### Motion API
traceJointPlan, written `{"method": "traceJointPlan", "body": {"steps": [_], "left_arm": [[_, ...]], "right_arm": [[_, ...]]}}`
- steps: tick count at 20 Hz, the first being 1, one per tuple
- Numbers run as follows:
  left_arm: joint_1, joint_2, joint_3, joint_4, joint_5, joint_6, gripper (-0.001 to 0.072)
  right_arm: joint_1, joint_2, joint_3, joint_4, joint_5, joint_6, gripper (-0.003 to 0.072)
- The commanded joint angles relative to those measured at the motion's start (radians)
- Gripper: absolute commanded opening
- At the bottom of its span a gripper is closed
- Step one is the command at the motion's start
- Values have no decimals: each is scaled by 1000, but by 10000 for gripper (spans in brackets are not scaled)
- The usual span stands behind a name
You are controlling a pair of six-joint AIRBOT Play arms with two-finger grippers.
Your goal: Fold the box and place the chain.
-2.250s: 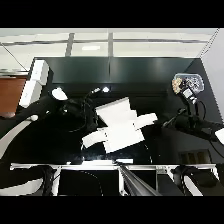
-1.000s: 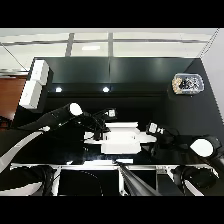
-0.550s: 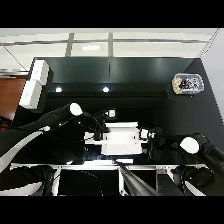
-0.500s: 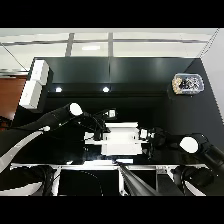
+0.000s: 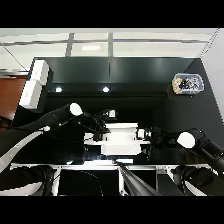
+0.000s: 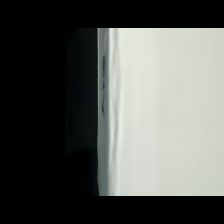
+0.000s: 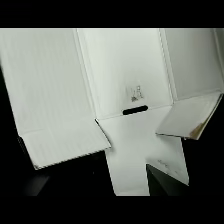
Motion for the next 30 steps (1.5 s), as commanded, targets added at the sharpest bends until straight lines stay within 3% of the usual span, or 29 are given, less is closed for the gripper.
{"method": "traceJointPlan", "body": {"steps": [1, 6, 11, 15, 23, 30], "left_arm": [[-1, -1, -1, 0, 1, 0, 25], [-1, -1, -1, 0, 1, 0, 25], [-1, -1, -1, 0, 0, 0, 25], [-1, -1, -1, 0, 0, 0, 25], [-1, -1, -1, 0, -1, 0, 25], [-1, -1, -1, 0, -2, 0, 25]], "right_arm": [[1, -3, 5, 83, 42, -39, 625], [68, -25, 5, 107, 6, -55, 624], [117, -92, 5, 105, -111, -77, 625], [117, -95, 6, 146, -109, -76, 625], [75, -94, 112, 81, -77, -61, 625], [21, -94, 121, 48, -120, -62, 625]]}}
